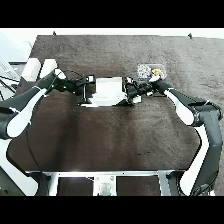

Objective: Fold the box and place the chain.

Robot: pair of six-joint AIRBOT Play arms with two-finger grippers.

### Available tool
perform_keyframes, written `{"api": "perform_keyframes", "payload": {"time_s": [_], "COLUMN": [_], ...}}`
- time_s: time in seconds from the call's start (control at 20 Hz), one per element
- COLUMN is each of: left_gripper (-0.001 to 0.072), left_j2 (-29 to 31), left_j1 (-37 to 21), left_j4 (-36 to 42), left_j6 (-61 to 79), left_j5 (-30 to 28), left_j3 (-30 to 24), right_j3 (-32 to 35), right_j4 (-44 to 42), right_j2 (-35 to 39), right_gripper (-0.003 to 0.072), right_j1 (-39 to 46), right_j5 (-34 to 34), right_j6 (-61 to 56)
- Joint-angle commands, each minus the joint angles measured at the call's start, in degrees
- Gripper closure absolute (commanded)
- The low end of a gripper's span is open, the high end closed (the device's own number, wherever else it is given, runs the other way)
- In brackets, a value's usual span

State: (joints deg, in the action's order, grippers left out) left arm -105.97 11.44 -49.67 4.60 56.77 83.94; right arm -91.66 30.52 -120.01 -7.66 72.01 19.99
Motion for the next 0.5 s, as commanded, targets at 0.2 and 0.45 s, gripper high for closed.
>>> {"api": "perform_keyframes", "payload": {"time_s": [0.2, 0.45], "left_gripper": [0.0049, 0.0188], "left_j2": [-0.04, -0.04], "left_j1": [2.8, 2.8], "left_j4": [0.37, 0.42], "left_j6": [-0.11, -0.13], "left_j5": [-3.37, -3.3], "left_j3": [-0.11, -0.11], "right_j3": [0.02, 0.02], "right_j4": [0.0, -0.02], "right_j2": [0.04, 0.04], "right_gripper": [0.0115, 0.0115], "right_j1": [0.0, 0.0], "right_j5": [0.02, 0.02], "right_j6": [0.0, 0.0]}}
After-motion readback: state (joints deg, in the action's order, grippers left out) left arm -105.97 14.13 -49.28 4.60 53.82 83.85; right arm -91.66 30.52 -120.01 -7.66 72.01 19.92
